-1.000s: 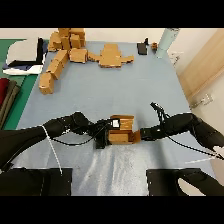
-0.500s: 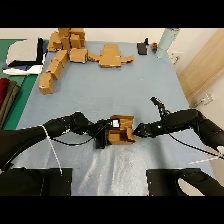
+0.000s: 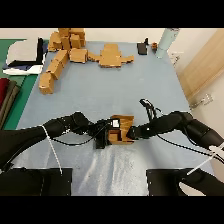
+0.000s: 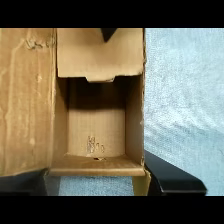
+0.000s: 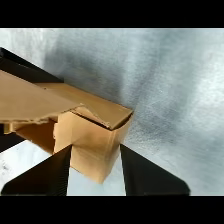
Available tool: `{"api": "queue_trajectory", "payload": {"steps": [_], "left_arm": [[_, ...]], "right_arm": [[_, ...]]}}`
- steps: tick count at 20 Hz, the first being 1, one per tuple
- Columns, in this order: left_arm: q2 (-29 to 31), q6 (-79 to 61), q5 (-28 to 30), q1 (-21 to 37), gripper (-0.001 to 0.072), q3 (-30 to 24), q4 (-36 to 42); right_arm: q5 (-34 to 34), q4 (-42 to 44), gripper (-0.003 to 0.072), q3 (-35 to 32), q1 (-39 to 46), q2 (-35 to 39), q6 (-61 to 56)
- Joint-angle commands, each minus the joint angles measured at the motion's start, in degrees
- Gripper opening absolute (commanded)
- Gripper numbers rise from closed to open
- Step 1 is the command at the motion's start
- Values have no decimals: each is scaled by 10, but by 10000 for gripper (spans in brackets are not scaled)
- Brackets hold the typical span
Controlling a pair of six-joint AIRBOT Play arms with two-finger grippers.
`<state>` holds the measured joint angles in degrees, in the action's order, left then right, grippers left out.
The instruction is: Fold the box.
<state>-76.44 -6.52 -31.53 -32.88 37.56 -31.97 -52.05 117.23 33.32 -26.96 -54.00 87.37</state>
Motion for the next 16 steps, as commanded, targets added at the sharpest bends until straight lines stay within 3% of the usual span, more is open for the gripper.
{"api": "queue_trajectory", "payload": {"steps": [1,5,10,16], "left_arm": [[0,0,0,0,463,0,0],[0,0,0,0,463,0,0],[0,0,0,0,463,0,0],[0,0,0,0,463,0,0]], "right_arm": [[8,-187,459,39,-89,-19,-219],[-100,-319,426,119,-181,-93,-381],[-156,-341,426,181,-230,-176,-464],[-164,-336,400,196,-235,-227,-508]]}}
